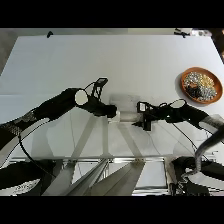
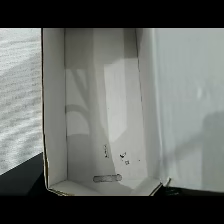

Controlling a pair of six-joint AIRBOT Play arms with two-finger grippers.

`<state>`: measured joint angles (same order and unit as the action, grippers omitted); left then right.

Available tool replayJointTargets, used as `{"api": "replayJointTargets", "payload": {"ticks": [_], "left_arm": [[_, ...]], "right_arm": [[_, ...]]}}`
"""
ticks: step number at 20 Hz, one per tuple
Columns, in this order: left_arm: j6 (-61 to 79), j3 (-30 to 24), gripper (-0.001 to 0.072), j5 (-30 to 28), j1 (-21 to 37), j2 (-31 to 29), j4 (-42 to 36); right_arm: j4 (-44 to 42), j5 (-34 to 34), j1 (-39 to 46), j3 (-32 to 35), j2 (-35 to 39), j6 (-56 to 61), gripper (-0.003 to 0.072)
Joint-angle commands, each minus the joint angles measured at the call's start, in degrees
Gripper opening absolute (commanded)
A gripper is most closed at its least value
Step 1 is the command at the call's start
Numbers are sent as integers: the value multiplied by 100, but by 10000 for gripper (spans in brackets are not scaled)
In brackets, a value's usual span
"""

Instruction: Fold the box and place the chain.

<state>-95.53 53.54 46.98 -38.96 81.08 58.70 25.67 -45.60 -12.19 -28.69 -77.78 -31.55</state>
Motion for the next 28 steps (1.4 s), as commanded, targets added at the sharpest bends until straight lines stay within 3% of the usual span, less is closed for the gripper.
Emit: {"api": "replayJointTargets", "payload": {"ticks": [1,5,17,28], "left_arm": [[-793,66,459,48,-111,26,730],[-1316,129,459,116,-275,31,1139],[-2332,1683,459,1635,-872,841,1978],[-3488,1766,426,2009,-1174,1016,2699]], "right_arm": [[0,-2,-2,2,2,2,342],[-2,-2,-2,2,4,2,343],[0,-2,-2,2,4,2,342],[-2,-2,-2,0,4,2,343]]}}
